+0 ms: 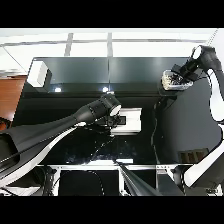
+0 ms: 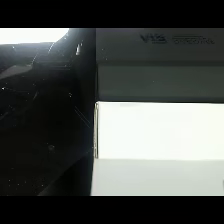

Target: Fold the box and place the chain.

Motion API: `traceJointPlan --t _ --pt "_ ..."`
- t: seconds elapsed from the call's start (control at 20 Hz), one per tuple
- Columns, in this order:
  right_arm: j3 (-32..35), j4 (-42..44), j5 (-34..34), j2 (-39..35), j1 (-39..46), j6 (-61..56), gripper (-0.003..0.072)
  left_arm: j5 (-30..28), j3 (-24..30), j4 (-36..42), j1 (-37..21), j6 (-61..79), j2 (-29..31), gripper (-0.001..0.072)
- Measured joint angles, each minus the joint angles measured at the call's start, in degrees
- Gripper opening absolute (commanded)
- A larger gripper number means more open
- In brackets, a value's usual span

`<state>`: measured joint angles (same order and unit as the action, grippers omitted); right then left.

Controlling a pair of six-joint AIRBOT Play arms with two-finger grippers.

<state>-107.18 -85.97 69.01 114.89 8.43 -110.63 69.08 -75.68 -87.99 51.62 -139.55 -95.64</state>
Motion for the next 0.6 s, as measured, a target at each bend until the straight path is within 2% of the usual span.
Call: traceJointPlan --t 0.15,0.35,0.6 --pt "-0.42 0.94 0.87 0.26 0.31 -0.11 0.0016 0.00 0.00 0.00 0.00 0.00 0.00 0.0023" --pt "-0.90 1.62 1.57 -2.64 0.70 2.97 0.0014 0.00 0.00 0.00 0.00 0.02 0.00 0.0022" --pt "-1.07 4.00 1.75 -10.08 0.83 10.14 0.0013 0.00 0.00 0.00 -0.02 0.00 0.00 0.0023"
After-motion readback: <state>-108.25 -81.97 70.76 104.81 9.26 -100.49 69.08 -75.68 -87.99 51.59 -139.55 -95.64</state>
